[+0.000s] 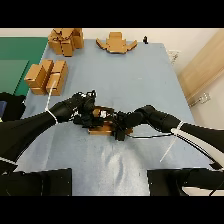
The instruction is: Fold the box.
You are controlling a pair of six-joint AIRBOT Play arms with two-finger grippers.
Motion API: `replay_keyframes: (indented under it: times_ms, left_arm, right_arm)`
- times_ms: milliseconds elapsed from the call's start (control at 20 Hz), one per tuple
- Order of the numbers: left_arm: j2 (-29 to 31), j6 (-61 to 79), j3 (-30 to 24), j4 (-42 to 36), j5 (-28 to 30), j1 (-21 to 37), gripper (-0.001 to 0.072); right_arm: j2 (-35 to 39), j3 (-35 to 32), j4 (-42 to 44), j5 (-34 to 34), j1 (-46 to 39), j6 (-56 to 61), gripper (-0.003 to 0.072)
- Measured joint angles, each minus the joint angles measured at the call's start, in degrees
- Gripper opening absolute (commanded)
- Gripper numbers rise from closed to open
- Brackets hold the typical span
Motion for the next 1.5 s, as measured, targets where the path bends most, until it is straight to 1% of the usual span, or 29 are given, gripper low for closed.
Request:
replay_keyframes:
  times_ms: [50,100,150,200,400,500,550,600,700,800,900,950,1000,1050,1150,1300,1500]
  left_arm:
    - [0.0,0.7,0.0,-0.3,0.1,0.0,0.0020]
    - [0.0,1.3,0.0,-0.5,0.2,0.0,0.0092]
    - [0.3,2.5,0.0,-0.8,0.5,0.1,0.0387]
    - [0.7,3.5,0.0,-1.6,1.1,0.1,0.0428]
    - [4.5,8.3,-0.1,-1.6,1.8,1.7,0.0430]
    - [6.8,11.6,-0.5,-2.3,1.4,3.6,0.0432]
    - [8.1,14.4,-1.0,-2.9,1.3,5.0,0.0530]
    - [9.4,18.1,-1.7,-5.0,1.0,6.7,0.0545]
    - [12.1,30.9,-2.9,-13.1,-0.6,10.8,0.0546]
    - [14.3,48.6,-3.8,-22.0,-6.3,16.2,0.0545]
    - [15.5,66.4,-5.1,-26.1,-13.1,21.7,0.0547]
    - [15.8,74.1,-6.1,-26.4,-14.6,24.2,0.0660]
    - [15.9,81.2,-7.4,-26.6,-14.6,26.4,0.0692]
    - [16.0,88.0,-8.9,-27.0,-13.7,28.4,0.0692]
    - [15.7,99.9,-11.7,-28.7,-10.3,30.3,0.0692]
    - [13.7,113.7,-14.1,-34.0,-5.3,30.4,0.0692]
    - [9.9,124.4,-15.1,-39.5,-2.2,27.4,0.0692]
  right_arm:
    - [0.0,0.0,0.0,0.0,0.0,0.0,0.0362]
    - [0.0,0.0,0.0,0.0,0.0,0.0,0.0362]
    - [0.0,0.0,-0.2,0.0,0.0,-0.2,0.0362]
    - [0.0,0.0,-0.2,0.0,0.0,-0.2,0.0362]
    - [0.0,0.0,-0.2,-0.5,0.0,-0.2,0.0362]
    - [0.0,0.0,-0.2,-0.7,0.0,-0.2,0.0362]
    - [0.0,0.0,-0.2,-0.8,0.0,-0.2,0.0362]
    - [0.0,0.0,-0.2,-1.0,0.0,-0.2,0.0362]
    - [0.0,0.0,-0.2,-1.1,0.0,-0.2,0.0362]
    - [0.0,0.0,-0.2,-1.4,0.0,-0.2,0.0362]
    - [0.0,0.0,-0.2,-1.4,0.0,-0.2,0.0362]
    - [0.0,0.0,-0.2,-1.4,0.0,-0.1,0.0361]
    - [0.0,0.0,-0.2,-1.5,0.0,-0.1,0.0362]
    - [0.0,0.0,-0.2,-1.5,0.0,-0.1,0.0361]
    - [0.0,0.0,-0.2,-1.5,0.0,-0.1,0.0361]
    - [0.0,0.0,-0.2,-1.5,0.0,-0.1,0.0361]
    - [0.0,0.0,-0.2,-1.5,0.0,-0.1,0.0361]
